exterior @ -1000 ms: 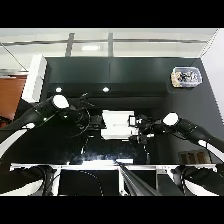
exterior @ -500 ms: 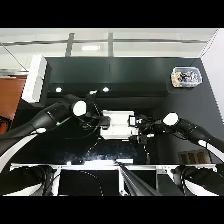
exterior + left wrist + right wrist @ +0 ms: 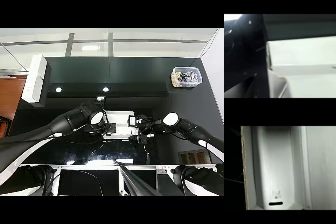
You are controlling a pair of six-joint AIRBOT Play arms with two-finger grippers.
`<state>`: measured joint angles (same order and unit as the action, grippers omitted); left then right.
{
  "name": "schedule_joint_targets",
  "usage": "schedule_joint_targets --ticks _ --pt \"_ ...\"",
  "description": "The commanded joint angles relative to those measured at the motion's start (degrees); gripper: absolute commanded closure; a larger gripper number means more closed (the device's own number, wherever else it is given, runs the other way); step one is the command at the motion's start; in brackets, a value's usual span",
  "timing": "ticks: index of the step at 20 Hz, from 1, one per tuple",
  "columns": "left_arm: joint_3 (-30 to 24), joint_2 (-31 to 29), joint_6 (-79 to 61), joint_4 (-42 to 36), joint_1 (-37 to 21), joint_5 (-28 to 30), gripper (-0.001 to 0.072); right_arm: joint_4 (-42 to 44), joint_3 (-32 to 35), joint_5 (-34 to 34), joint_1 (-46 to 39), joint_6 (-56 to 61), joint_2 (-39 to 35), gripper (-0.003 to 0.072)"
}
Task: Fold the box and place the chain.
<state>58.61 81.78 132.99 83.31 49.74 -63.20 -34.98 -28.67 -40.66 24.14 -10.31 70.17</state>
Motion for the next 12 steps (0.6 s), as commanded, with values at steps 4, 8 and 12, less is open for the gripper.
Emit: schedule_joint_targets --ticks 4,8,12 --pt "4.13 3.80 2.43 2.01 0.55 -2.54 0.0234 0.00 0.04 -0.02 0.02 0.00 -0.02 0.0262" --pt "5.92 5.49 2.47 1.92 0.52 -4.02 0.0316 0.00 0.04 -0.02 0.02 -0.02 0.00 0.0261" --pt "5.92 5.51 2.49 1.92 0.55 -4.96 0.0379 0.00 0.04 -0.02 0.02 -0.02 0.00 0.0262"
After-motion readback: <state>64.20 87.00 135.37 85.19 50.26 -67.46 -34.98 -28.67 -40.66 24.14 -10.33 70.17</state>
